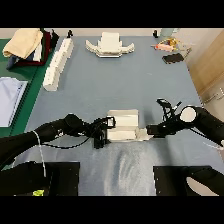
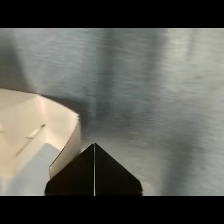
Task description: Fold the box.
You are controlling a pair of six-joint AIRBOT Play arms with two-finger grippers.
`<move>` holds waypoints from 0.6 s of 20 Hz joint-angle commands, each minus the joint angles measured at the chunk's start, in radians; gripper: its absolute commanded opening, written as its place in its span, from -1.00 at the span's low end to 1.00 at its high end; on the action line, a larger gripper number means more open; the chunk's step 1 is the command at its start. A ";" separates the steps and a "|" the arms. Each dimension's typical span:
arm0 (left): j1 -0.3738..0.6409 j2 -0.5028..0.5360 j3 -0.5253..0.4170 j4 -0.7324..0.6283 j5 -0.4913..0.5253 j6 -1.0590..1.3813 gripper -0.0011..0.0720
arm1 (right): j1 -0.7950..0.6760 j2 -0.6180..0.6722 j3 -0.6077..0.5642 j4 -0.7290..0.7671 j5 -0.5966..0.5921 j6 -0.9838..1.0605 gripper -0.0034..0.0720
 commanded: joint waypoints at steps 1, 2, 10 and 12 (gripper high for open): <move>0.001 0.000 0.001 0.000 0.000 0.000 0.46 | -0.001 0.015 0.000 0.183 0.003 -0.123 -0.90; 0.001 0.000 0.001 0.000 0.000 0.000 0.46 | -0.001 0.034 0.001 0.187 0.002 -0.123 -0.90; 0.001 0.000 0.001 0.000 0.000 0.000 0.46 | -0.002 0.075 0.027 0.181 -0.001 -0.120 -0.30; 0.001 0.000 0.001 0.000 0.000 0.000 0.46 | -0.002 0.075 0.032 0.190 -0.001 -0.120 -0.30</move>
